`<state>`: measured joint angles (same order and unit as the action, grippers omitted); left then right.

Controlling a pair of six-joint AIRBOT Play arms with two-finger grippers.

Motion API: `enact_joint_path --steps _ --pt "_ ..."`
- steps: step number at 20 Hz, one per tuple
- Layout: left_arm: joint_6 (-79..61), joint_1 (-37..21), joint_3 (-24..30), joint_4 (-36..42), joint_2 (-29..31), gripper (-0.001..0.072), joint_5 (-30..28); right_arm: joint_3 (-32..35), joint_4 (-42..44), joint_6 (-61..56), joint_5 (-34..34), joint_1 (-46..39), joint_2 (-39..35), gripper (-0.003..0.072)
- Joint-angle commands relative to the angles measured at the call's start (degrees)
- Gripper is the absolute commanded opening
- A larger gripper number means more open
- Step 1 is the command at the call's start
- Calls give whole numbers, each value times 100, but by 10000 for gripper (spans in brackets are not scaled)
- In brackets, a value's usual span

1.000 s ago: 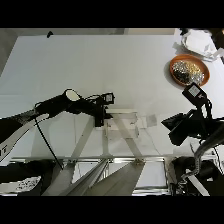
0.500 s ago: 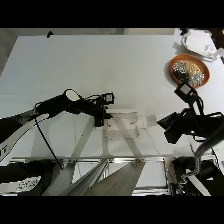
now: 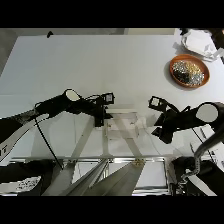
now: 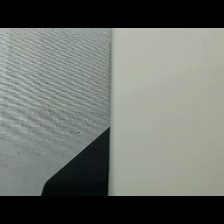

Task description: Fold the box and place the chain.

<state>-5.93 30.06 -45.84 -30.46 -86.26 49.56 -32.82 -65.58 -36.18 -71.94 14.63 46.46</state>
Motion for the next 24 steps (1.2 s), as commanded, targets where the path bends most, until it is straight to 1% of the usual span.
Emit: enact_joint_path --steps 1,4,5,6,7,8,9,11,13,18,22,24 --pt "-2 4 0 0 -2 11 -2 22 -55 890 -116 7 129 436" --pt "-2 4 0 0 -2 11 -2 42 -52 1587 -52 63 114 438" --pt "-2 4 0 0 -2 11 -2 74 -173 1585 83 238 103 458" --pt "-4 4 0 0 -2 11 0 109 -267 1585 291 472 101 508" --pt "-2 4 0 0 -2 11 0 166 -389 1578 645 793 101 562" --pt "-2 4 0 0 -2 11 -2 243 -514 1569 1084 1091 101 653" --pt "-2 4 0 0 -2 11 -2 374 -619 1506 1600 1368 98 705" --pt "-2 4 0 0 -2 11 -2 673 -752 1198 2455 1749 98 705" --pt "-4 4 0 0 -2 11 0 892 -750 730 2844 1952 101 706" --pt "-2 4 0 0 -2 11 0 1113 -723 -13 2868 2041 105 705" --pt "-2 4 0 0 -2 11 0 1226 -695 -48 2970 2041 107 705" --pt "-2 4 0 0 -2 11 -2 1259 -551 -177 3051 2041 105 703"
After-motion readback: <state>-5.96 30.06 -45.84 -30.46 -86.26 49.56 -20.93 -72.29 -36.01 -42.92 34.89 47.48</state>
